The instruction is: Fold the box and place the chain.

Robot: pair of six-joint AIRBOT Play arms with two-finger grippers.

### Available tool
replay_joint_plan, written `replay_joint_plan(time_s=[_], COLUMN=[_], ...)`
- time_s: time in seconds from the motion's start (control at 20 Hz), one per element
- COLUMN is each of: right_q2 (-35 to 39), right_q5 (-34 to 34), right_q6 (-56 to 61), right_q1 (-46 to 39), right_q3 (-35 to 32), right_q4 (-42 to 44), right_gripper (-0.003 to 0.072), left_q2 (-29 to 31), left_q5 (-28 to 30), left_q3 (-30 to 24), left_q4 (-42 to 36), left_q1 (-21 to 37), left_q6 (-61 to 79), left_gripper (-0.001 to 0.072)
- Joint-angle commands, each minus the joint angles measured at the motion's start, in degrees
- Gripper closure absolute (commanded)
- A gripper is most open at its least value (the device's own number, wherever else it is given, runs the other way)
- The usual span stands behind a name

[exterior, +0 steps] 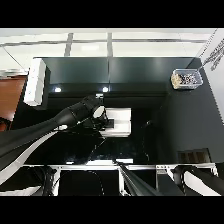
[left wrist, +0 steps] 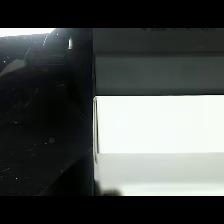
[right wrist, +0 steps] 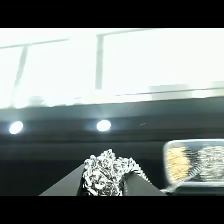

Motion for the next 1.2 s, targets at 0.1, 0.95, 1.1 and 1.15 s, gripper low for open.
replay_joint_plan(time_s=[0.1, 0.95, 1.1, 1.15], right_q2=[3.3, 3.4, 3.4, 3.4], right_q5=[8.8, 1.4, -8.5, -11.7], right_q6=[-0.9, -6.1, -6.2, -6.2], right_q1=[8.3, 35.9, 37.9, 38.3], right_q3=[0.0, -39.8, -47.4, -49.3], right_q4=[1.2, 15.7, 17.8, 18.4], right_gripper=[0.0675, 0.0678, 0.0678, 0.0678], left_q2=[0.0, 0.0, 0.0, 0.0], left_q5=[0.0, 0.0, 0.0, -0.1], left_q3=[0.0, 0.0, 0.0, 0.0], left_q4=[0.0, 0.0, 0.0, 0.0], left_q1=[0.0, 0.0, 0.0, 0.0], left_q6=[0.0, 0.0, 0.0, 0.0], left_gripper=[0.0682, 0.0682, 0.0682, 0.0682])
